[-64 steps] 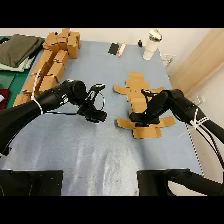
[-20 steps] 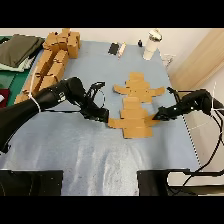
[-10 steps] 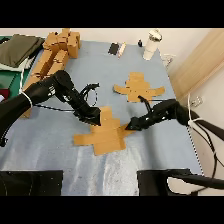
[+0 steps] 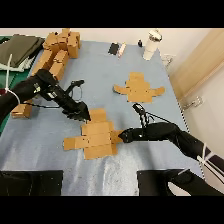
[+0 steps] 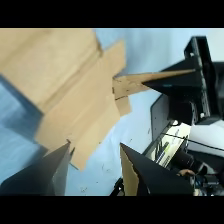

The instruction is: Fold the box.

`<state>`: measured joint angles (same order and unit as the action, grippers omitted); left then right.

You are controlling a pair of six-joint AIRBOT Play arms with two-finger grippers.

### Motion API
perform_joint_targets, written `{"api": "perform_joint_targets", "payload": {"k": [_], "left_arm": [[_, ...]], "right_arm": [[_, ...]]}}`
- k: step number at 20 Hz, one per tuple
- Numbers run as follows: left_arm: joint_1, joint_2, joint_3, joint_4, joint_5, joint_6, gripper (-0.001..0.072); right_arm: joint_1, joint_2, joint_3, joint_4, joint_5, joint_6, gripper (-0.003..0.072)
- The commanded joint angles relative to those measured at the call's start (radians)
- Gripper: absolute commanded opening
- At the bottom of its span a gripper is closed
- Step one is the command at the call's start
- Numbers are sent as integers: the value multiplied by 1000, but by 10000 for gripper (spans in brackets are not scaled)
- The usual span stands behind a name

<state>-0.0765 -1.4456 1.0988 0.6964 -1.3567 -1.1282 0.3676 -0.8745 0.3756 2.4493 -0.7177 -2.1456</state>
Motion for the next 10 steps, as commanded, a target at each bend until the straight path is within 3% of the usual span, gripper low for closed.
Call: {"api": "perform_joint_targets", "payload": {"k": [1,4,10], "left_arm": [[66,-3,-51,-18,46,51,486],[66,-43,-77,-36,84,94,486],[64,-208,-77,-302,95,269,484]], "right_arm": [[30,85,-51,-26,60,-1,2],[30,95,-55,-31,58,-1,2],[30,95,-55,-33,33,9,2]]}}
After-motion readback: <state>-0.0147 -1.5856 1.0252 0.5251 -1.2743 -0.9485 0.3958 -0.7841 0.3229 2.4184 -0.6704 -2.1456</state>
